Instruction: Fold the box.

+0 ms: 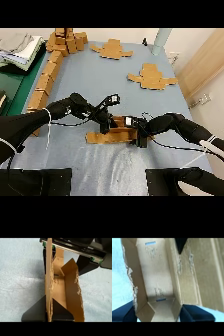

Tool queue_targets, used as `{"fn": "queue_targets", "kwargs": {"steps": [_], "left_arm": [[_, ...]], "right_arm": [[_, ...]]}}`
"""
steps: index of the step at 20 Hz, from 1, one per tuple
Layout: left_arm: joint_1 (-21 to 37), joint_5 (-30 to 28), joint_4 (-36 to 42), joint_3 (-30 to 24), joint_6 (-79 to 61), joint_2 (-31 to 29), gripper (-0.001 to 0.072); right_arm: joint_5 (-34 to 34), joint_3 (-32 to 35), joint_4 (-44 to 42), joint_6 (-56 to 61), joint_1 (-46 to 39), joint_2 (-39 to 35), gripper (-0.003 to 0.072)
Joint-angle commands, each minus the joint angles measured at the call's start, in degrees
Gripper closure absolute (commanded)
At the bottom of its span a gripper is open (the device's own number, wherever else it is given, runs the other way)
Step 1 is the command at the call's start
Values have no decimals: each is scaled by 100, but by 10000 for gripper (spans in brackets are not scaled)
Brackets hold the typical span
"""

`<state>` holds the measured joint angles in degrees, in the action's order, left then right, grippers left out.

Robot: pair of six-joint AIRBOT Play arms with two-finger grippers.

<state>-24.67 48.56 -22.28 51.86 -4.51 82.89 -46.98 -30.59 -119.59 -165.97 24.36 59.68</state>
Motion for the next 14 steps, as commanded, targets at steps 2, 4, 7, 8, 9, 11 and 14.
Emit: {"fn": "queue_targets", "kwargs": {"steps": [2,4,7,8,9,11,14], "left_arm": [[0,-2,0,-2,0,4,694],[0,-2,0,-2,0,4,694],[0,-2,0,-2,0,4,694],[0,0,0,-2,0,4,694],[0,-2,0,-2,0,4,694],[0,-2,0,-2,0,4,694],[0,-2,0,-2,0,4,694]], "right_arm": [[120,2,0,-22,4,109,-26],[190,0,-2,-109,44,177,-25],[201,0,-24,-122,42,245,-13],[188,0,-24,-120,44,245,68],[173,2,-24,-120,44,245,151],[162,2,-20,-120,42,245,183],[168,0,-17,-120,42,245,172]]}}
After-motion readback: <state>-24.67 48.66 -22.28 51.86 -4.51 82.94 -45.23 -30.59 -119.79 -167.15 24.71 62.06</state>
